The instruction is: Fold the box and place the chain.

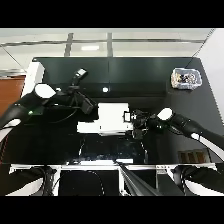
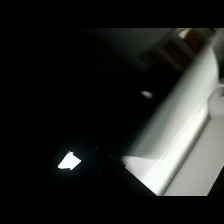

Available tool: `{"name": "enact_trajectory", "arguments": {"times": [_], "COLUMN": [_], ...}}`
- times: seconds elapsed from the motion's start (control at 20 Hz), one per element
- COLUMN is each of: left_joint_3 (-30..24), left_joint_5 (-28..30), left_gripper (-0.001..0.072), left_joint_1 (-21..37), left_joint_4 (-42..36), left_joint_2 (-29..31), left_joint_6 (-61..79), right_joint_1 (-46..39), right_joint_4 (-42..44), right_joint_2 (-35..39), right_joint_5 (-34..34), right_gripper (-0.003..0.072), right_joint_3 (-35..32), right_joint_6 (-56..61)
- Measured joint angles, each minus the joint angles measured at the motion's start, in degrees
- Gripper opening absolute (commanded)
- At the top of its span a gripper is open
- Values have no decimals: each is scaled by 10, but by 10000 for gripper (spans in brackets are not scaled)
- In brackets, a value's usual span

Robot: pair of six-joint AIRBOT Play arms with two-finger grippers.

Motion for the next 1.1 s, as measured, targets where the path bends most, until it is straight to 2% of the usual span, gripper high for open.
{"name": "enact_trajectory", "arguments": {"times": [0.1,0.2,0.25,0.35,0.4,0.7,0.95,1.0,1.1], "left_joint_3": [-19,-43,-56,-82,-93,-122,-123,-123,-123], "left_joint_5": [-9,-43,-71,-93,-93,-36,-33,-32,-32], "left_gripper": [24,29,134,656,714,713,686,666,459], "left_joint_1": [29,50,54,55,52,10,-20,-25,-33], "left_joint_4": [6,12,18,31,36,38,5,1,-6], "left_joint_2": [31,47,53,59,61,42,6,1,-7], "left_joint_6": [33,90,132,212,249,420,471,473,480], "right_joint_1": [0,0,0,0,0,0,0,0,0], "right_joint_4": [1,2,2,2,2,2,2,2,2], "right_joint_2": [0,0,0,0,0,0,0,0,0], "right_joint_5": [-2,-3,-3,-3,-3,-3,-3,-3,-3], "right_gripper": [190,190,190,190,190,190,190,190,190], "right_joint_3": [0,0,0,0,0,0,0,0,0], "right_joint_6": [0,1,1,2,2,2,2,2,2]}}
